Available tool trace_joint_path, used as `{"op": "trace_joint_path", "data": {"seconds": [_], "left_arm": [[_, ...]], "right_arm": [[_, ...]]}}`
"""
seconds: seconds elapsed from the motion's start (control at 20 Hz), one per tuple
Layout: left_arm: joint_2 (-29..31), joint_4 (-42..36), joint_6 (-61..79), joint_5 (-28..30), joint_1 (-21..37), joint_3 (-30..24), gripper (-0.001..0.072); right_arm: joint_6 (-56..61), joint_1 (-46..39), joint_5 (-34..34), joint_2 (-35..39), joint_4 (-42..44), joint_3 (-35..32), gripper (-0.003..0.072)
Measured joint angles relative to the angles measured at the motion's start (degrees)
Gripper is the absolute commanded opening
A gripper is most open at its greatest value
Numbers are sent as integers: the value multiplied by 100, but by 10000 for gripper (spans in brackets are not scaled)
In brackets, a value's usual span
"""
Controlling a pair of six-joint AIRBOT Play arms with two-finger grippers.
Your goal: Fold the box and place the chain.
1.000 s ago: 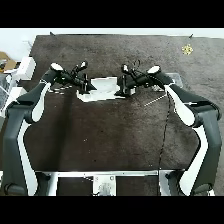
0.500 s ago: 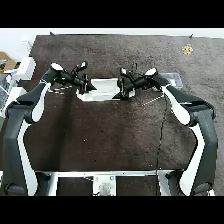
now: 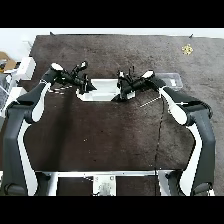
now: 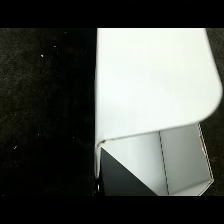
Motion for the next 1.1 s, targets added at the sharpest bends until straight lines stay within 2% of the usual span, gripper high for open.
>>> {"op": "trace_joint_path", "data": {"seconds": [0.2,0.25,0.3,0.35,0.4,0.45,1.1], "left_arm": [[0,0,-2,2,0,0,13],[0,0,0,2,0,0,12],[0,0,0,2,0,0,12],[0,0,0,2,0,0,13],[0,0,0,2,0,0,13],[0,0,0,2,0,0,13],[0,2,-2,7,0,0,12]], "right_arm": [[0,0,-26,-15,-57,0,620],[0,0,-37,-15,-66,0,589],[0,0,-52,-17,-70,0,509],[0,0,-61,-17,-70,0,494],[0,0,-63,-17,-70,0,363],[2,-2,-66,-17,-72,0,323],[68,-4,-210,-15,-105,0,323]]}}
